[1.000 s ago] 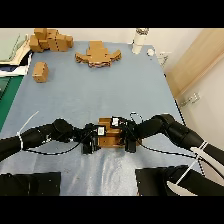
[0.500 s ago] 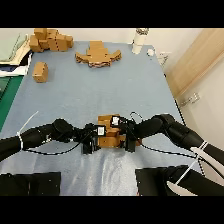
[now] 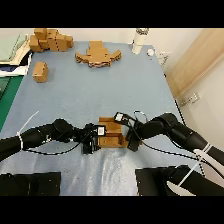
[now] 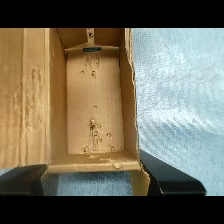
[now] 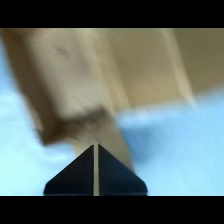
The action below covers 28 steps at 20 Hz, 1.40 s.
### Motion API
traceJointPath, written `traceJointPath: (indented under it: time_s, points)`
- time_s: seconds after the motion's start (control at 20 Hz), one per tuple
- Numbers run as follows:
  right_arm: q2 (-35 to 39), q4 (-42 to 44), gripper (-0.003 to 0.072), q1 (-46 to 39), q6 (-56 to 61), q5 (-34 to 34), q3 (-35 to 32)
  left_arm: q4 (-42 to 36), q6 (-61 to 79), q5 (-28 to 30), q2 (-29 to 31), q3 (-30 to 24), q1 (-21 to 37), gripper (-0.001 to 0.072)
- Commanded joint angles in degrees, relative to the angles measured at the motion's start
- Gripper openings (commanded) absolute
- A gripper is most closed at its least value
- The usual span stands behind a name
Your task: Fold the box.
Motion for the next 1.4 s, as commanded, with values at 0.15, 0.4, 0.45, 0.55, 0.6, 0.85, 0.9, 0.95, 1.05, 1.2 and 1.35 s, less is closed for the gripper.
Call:
traceJointPath:
  time_s: [0.15, 0.4, 0.45, 0.55, 0.6, 0.85, 0.9, 0.95, 1.05, 1.2, 1.35]
  points:
    - [7.78, -32.85, 0.002, -0.85, 52.96, -6.97, 1.14, 0.02, 0.02, 0.0, 0.0, -0.02, 0.0, 0.0528]
    - [3.41, -18.4, 0.002, -5.92, 58.14, -6.12, -1.99, 0.02, 0.02, 0.02, 0.0, -0.02, 0.02, 0.0528]
    - [1.64, -13.09, 0.0004, -5.86, 55.56, -4.39, -2.91, 0.02, 0.0, -0.02, 0.0, -0.02, 0.0, 0.0528]
    - [-1.53, 0.33, 0.0004, -5.75, 48.54, -0.37, -3.91, 0.02, 0.02, 0.0, 0.0, -0.02, 0.0, 0.0528]
    - [-2.36, 4.98, 0.0004, -5.7, 45.92, 0.39, -3.89, 0.02, 0.0, -0.02, 0.0, -0.02, 0.0, 0.0528]
    - [-1.49, 6.93, 0.0004, -5.7, 44.68, 0.0, -3.82, 0.02, 0.0, -0.04, 0.0, -0.02, -0.04, 0.0528]
    - [-0.28, 6.91, 0.0004, -5.7, 44.7, -0.09, -3.78, 0.02, 0.0, -0.02, 0.0, -0.02, -0.04, 0.0528]
    - [1.14, 6.91, 0.0003, -5.73, 44.72, -0.37, -3.78, 0.02, 0.02, -0.02, 0.0, -0.02, -0.04, 0.0528]
    - [4.26, 6.93, 0.0003, -5.73, 44.72, -0.87, -3.78, 0.02, 0.0, -0.02, 0.0, -0.02, -0.04, 0.0528]
    - [7.89, 8.24, 0.0006, -5.73, 44.7, -1.44, -3.78, 0.02, 0.02, -0.02, 0.0, -0.02, -0.04, 0.0528]
    - [9.09, 11.74, 0.0253, -5.7, 44.57, -1.2, -3.78, 0.02, 0.0, -0.02, 0.0, -0.02, -0.04, 0.0528]
